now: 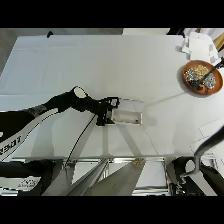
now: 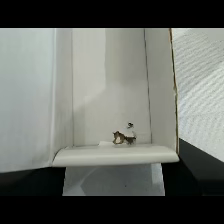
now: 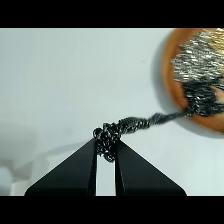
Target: Fold the box and place the chain.
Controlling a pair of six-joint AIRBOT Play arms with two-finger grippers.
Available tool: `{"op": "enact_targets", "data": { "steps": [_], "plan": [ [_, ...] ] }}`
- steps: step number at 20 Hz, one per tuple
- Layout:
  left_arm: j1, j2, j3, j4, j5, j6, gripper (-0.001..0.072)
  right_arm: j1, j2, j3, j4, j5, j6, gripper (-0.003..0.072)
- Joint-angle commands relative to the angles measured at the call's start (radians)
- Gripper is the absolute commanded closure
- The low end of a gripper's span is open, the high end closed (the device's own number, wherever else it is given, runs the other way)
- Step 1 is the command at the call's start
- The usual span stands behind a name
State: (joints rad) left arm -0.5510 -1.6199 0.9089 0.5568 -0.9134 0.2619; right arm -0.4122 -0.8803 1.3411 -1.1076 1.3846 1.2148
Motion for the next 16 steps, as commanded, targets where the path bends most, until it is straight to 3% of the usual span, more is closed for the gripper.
{"op": "enact_targets", "data": {
  "steps": [1, 7, 16],
  "plan": [
    [0.001, 0.001, 0.000, 0.000, 0.000, 0.000, 0.0318, 0.028, 0.121, 0.001, 0.130, 0.115, -0.019, 0.0676],
    [0.001, 0.001, 0.000, 0.000, 0.000, 0.000, 0.0318, 0.206, 0.231, 0.001, 0.204, 0.129, 0.007, 0.0676],
    [0.001, 0.001, 0.000, 0.000, 0.000, 0.000, 0.0318, 0.457, 0.241, -0.010, 0.228, 0.079, 0.053, 0.0676]
  ]
}}
